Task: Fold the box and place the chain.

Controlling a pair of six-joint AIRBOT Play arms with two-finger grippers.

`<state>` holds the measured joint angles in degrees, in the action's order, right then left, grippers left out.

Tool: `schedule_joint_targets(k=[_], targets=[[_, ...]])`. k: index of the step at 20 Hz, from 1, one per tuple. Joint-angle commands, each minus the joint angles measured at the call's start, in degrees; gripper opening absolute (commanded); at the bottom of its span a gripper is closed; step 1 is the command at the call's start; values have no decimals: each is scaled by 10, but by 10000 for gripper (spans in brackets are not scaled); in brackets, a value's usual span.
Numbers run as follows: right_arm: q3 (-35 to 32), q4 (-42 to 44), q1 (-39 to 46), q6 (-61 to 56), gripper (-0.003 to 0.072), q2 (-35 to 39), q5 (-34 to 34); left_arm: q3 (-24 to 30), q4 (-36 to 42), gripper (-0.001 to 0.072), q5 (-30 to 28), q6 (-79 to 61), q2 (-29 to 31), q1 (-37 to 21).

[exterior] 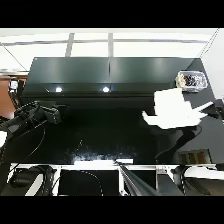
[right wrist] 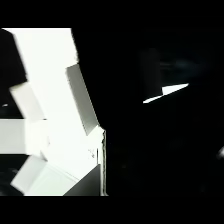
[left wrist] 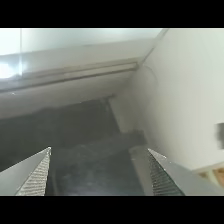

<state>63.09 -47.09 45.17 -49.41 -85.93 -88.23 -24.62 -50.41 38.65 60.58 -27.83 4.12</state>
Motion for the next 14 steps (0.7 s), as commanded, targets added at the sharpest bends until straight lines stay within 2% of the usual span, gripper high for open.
schedule_joint_targets(k=[1, 5, 9, 11, 14], targets=[[-78, 119, -72, 23, 8, 47, 10, 12, 62, 706, 20, 3, -1, 1], [-249, 285, -220, 105, 7, 201, 168, 33, 93, 706, 26, 3, -6, 14], [-429, 362, -385, 153, 7, 375, 400, 34, 94, 706, 30, 4, -51, 60], [-468, 360, -447, 178, 7, 411, 424, 34, 98, 707, 14, 14, -97, 89], [-478, 353, -520, 178, 7, 415, 436, 30, 142, 707, -9, 14, -187, 108]])
